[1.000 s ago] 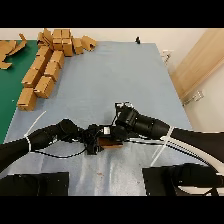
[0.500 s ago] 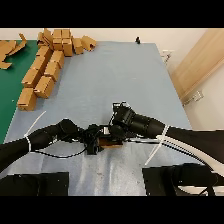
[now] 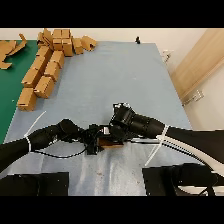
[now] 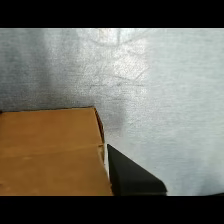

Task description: Fold the box.

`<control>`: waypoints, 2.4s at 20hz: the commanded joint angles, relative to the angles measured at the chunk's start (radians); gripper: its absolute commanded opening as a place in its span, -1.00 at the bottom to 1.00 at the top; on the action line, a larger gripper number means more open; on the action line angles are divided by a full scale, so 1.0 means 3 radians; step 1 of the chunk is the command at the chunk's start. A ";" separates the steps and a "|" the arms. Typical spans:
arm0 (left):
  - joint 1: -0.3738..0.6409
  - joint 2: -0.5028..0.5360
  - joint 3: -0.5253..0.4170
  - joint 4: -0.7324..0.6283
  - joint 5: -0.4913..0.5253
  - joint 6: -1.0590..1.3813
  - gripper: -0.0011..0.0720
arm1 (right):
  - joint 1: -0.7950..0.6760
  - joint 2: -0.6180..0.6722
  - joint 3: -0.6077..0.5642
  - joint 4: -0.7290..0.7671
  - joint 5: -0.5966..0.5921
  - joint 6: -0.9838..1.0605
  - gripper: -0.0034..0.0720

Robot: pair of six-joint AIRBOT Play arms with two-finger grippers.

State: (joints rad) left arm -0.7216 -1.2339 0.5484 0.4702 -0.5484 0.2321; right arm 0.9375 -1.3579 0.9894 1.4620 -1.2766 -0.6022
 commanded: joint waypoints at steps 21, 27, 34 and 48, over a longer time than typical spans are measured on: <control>0.0000 -0.0003 0.0004 0.0003 -0.0004 -0.0004 0.70 | -0.0005 0.0315 0.0003 -0.0010 -0.0024 0.0198 -0.26; 0.0000 -0.0003 0.0004 0.0003 -0.0005 -0.0003 0.70 | -0.0004 0.0371 0.0003 0.0092 -0.0038 0.0211 -0.26; 0.0000 -0.0003 0.0004 0.0003 -0.0005 -0.0003 0.70 | -0.0004 0.0458 0.0008 0.0126 -0.0116 0.0268 -0.26; 0.0000 -0.0003 0.0004 0.0003 -0.0005 -0.0003 0.70 | -0.0004 0.0562 0.0009 0.0127 -0.0253 0.0298 -0.40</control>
State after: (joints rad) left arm -0.7212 -1.2339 0.5484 0.4706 -0.5503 0.2310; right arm 0.9352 -1.1923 0.9909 1.4994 -1.3365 -0.5137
